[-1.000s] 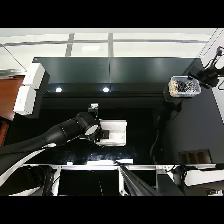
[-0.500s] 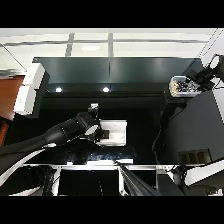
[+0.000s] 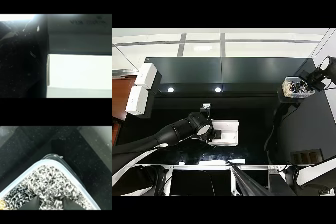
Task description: Fold the box and place the chain.
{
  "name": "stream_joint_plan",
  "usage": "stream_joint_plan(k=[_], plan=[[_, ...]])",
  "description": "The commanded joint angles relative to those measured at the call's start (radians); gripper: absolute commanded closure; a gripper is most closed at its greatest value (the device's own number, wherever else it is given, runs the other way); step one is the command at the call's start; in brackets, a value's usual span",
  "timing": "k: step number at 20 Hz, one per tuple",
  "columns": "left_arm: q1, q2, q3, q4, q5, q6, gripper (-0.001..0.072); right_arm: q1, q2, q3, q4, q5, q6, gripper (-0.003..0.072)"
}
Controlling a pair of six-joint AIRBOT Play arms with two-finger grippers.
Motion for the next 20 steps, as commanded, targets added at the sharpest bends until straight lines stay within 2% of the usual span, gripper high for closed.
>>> stream_joint_plan(k=[1,2,4,8,13,15,18,20], plan=[[0.000,0.000,0.000,0.000,0.000,0.000,0.0680,-0.001,-0.002,0.001,0.015,-0.013,-0.010,0.0538],[0.000,0.000,0.000,0.000,0.000,0.000,0.0680,-0.003,-0.001,0.001,0.050,-0.011,-0.055,0.0667],[0.000,0.000,0.000,0.000,0.000,0.000,0.0680,-0.005,0.002,0.019,0.115,0.040,-0.116,0.0668],[0.000,0.000,0.000,0.000,-0.002,0.000,0.0680,-0.005,0.086,0.090,0.118,0.171,-0.276,0.0669],[0.008,-0.013,0.000,0.003,0.000,0.000,0.0680,0.033,0.349,0.093,0.138,0.182,-0.408,0.0670],[0.008,-0.013,0.000,0.003,0.000,0.000,0.0681,0.055,0.460,0.092,0.193,0.172,-0.431,0.0670],[0.008,-0.013,0.000,0.003,-0.004,0.001,0.0680,0.086,0.601,0.092,0.314,0.220,-0.488,0.0671],[0.008,-0.013,0.000,0.003,-0.004,0.002,0.0680,0.126,0.687,0.092,0.330,0.241,-0.505,0.0671]])
